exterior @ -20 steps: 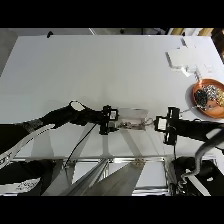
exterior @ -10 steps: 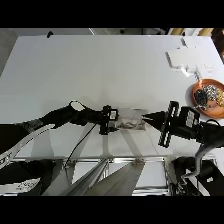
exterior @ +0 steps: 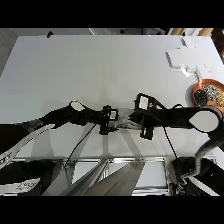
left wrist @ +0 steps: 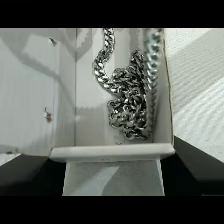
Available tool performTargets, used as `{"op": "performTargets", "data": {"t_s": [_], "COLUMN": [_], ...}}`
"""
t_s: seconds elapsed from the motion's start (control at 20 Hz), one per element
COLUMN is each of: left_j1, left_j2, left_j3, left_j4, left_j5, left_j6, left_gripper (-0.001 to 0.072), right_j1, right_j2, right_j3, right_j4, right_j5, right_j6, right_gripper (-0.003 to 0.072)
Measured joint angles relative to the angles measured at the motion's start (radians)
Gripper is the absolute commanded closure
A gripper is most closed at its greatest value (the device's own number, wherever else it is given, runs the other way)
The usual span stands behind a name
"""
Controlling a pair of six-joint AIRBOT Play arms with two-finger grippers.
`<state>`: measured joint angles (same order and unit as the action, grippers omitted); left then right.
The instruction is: Fold the box and place the chain.
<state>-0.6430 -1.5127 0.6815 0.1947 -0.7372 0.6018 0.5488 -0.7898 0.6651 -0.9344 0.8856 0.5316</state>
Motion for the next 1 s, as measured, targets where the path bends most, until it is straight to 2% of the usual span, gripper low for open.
{"op": "performTargets", "data": {"t_s": [0.05, 0.15, 0.3, 0.45, 0.5, 0.65, 0.8, 1.0], "left_j1": [0.0, 0.0, 0.0, 0.0, 0.0, 0.0, 0.0, 0.0], "left_j2": [0.0, 0.0, 0.0, 0.0, 0.0, 0.0, 0.0, 0.0], "left_j3": [0.0, 0.0, 0.0, 0.0, 0.0, 0.0, 0.0, 0.0], "left_j4": [0.0, 0.0, 0.0, 0.0, 0.0, 0.0, 0.0, 0.0], "left_j5": [0.0, 0.0, 0.0, 0.0, 0.0, 0.0, 0.0, 0.0], "left_j6": [0.0, 0.0, 0.0, 0.0, 0.0, 0.0, 0.0, 0.0], "left_gripper": [0.0439, 0.0439, 0.0439, 0.0439, 0.0439, 0.0439, 0.0439, 0.0439], "right_j1": [0.007, 0.015, -0.008, -0.095, -0.13, -0.227, -0.271, -0.29], "right_j2": [-0.014, -0.025, 0.004, 0.061, 0.074, 0.084, 0.066, 0.023], "right_j3": [0.002, 0.005, 0.007, 0.008, 0.008, -0.019, -0.088, -0.173], "right_j4": [-0.032, -0.079, -0.124, -0.185, -0.208, -0.251, -0.256, -0.213], "right_j5": [-0.002, -0.001, 0.026, 0.101, 0.129, 0.19, 0.189, 0.128], "right_j6": [0.019, 0.043, 0.06, 0.057, 0.044, -0.058, -0.213, -0.356], "right_gripper": [0.0558, 0.0455, 0.046, 0.0485, 0.0523, 0.0523, 0.0505, 0.0505]}}
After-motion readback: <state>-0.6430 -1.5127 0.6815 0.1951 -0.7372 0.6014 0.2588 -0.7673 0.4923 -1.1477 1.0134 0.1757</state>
